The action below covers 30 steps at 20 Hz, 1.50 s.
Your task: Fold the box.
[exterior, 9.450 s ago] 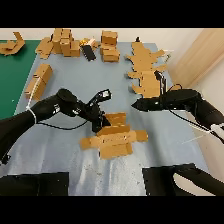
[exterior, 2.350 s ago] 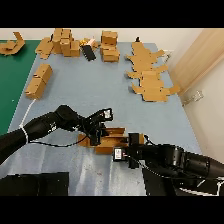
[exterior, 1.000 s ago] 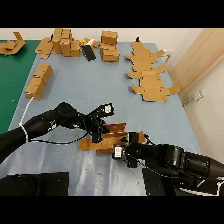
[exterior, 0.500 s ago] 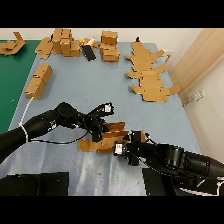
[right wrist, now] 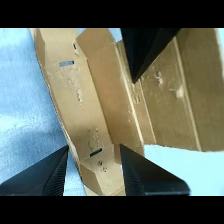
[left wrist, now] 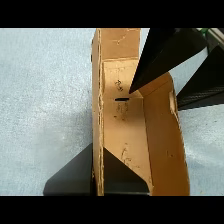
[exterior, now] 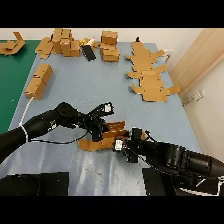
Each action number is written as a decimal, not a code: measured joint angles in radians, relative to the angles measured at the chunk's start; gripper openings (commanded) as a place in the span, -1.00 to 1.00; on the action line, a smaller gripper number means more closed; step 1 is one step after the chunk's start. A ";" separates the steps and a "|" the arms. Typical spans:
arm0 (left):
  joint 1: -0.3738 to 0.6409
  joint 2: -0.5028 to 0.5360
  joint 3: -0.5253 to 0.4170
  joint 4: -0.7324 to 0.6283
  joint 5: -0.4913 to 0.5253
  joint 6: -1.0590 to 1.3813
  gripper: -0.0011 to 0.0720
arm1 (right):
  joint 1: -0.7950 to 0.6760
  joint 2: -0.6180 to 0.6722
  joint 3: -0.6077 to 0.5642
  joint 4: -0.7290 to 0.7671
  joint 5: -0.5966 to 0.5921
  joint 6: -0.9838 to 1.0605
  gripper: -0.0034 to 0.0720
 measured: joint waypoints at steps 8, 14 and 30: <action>0.000 0.000 0.000 0.000 0.000 0.000 -0.94 | 0.000 0.000 0.007 -0.002 -0.024 0.003 0.35; 0.000 0.000 0.000 0.000 0.000 0.000 -0.93 | 0.000 0.000 0.007 -0.003 -0.026 0.003 0.35; -0.001 0.000 0.000 -0.002 -0.066 0.005 -0.93 | 0.000 0.000 0.007 -0.003 -0.027 0.003 0.35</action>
